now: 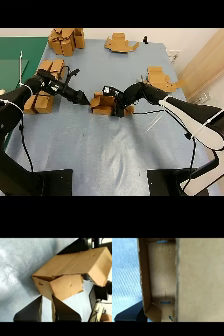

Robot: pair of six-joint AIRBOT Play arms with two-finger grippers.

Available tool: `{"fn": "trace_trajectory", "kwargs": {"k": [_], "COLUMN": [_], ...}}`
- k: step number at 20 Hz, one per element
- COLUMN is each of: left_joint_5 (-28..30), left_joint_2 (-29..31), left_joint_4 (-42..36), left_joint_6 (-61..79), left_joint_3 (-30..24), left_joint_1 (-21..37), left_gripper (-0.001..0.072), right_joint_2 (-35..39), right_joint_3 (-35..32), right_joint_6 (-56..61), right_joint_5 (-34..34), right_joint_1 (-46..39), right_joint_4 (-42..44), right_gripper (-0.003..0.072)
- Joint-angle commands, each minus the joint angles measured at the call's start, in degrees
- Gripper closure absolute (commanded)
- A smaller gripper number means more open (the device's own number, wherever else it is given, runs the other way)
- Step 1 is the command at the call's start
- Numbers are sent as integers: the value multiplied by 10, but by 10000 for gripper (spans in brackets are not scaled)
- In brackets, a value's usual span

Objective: Fold the box.

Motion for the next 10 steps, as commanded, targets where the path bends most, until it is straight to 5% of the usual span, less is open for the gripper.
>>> {"fn": "trace_trajectory", "kwargs": {"k": [1,7,9,10], "left_joint_5": [-13,-7,5,15], "left_joint_2": [0,0,0,0], "left_joint_4": [-20,-54,-50,-44], "left_joint_6": [23,40,37,35], "left_joint_3": [1,1,0,1], "left_joint_1": [2,-11,-18,-23], "left_gripper": [512,509,314,315], "right_joint_2": [0,0,0,0], "right_joint_3": [0,0,0,0], "right_joint_6": [0,0,0,0], "right_joint_5": [0,0,0,0], "right_joint_1": [1,1,1,1], "right_joint_4": [0,0,0,0], "right_gripper": [167,167,167,167]}}
